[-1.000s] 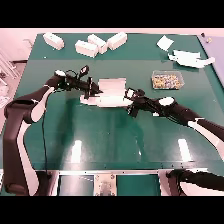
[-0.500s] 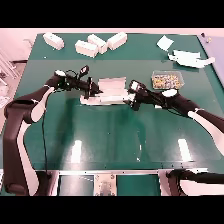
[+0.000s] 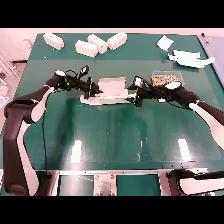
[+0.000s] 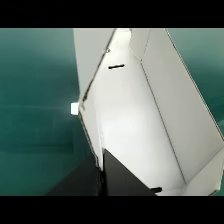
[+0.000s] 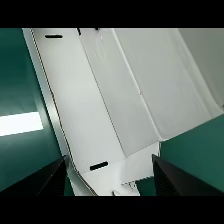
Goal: Fold the box and place the chain.
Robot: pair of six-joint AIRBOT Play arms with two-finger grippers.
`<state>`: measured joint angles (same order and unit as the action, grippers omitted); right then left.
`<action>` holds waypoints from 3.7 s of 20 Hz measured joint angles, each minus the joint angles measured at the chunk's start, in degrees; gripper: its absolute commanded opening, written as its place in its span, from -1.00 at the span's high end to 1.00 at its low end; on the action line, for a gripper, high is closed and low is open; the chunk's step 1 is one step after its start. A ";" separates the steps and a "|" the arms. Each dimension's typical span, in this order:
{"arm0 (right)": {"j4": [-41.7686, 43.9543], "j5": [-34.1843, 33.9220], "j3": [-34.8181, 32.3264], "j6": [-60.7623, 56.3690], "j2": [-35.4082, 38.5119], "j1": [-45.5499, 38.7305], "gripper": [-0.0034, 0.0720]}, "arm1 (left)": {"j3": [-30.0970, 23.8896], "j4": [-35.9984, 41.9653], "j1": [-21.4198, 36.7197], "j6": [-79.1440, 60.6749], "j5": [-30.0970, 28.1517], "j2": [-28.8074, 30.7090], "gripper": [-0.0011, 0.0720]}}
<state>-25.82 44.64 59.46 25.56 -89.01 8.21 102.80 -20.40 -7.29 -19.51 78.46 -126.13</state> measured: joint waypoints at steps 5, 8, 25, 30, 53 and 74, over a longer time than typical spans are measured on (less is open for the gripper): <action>-3.45 2.08 3.15 0.00 -2.12 -0.98 -0.75 | 0.00 0.02 0.00 0.02 0.00 0.00 0.91; -4.57 3.02 4.50 0.02 -2.60 -1.70 -0.75 | 0.00 0.02 0.00 0.00 -0.02 0.00 0.91; -14.36 14.67 8.92 -14.49 -0.17 -5.70 -0.70 | 0.00 0.02 0.00 0.00 0.00 0.00 0.91; -15.23 12.22 1.33 -17.40 4.33 -1.99 -0.70 | 0.00 0.02 0.00 0.00 0.00 0.00 0.91; -11.21 -12.50 -4.55 -10.25 2.93 7.89 -0.74 | 0.00 0.04 0.00 0.02 -0.02 0.00 0.91; -10.67 2.47 9.20 -7.19 -4.11 0.37 -0.92 | 0.00 0.04 0.00 0.02 -0.02 0.00 0.91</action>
<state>-36.49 47.11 68.66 18.37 -93.12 8.58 102.80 -20.36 -7.29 -19.49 78.43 -126.13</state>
